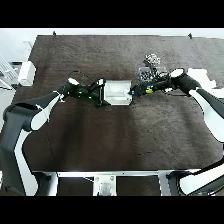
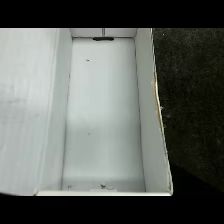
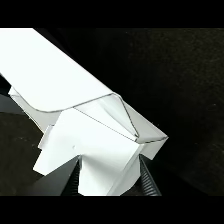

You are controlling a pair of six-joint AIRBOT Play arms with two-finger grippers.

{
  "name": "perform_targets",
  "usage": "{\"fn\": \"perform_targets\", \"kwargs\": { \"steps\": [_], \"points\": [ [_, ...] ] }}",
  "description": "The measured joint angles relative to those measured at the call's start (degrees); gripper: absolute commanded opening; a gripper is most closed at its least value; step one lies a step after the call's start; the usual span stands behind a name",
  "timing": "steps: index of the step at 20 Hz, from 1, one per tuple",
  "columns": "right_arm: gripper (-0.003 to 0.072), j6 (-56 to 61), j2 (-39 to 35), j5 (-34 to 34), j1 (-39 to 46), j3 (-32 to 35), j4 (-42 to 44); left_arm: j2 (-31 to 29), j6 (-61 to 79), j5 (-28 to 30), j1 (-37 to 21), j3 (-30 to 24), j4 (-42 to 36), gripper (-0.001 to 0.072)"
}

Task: Fold the box and place the chain.

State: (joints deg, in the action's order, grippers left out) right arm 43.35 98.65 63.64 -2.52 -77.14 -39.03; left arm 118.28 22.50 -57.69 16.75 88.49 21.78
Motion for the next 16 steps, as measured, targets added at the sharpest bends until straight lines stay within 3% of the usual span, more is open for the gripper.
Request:
{"fn": "perform_targets", "kwargs": {
  "steps": [16],
  "points": [
    [0.0447,15.1,0.0,-1.8,-6.2,-3.8,-15.6,0.0,0.0,0.0,0.0,0.0,0.0,0.0289]
  ]
}}
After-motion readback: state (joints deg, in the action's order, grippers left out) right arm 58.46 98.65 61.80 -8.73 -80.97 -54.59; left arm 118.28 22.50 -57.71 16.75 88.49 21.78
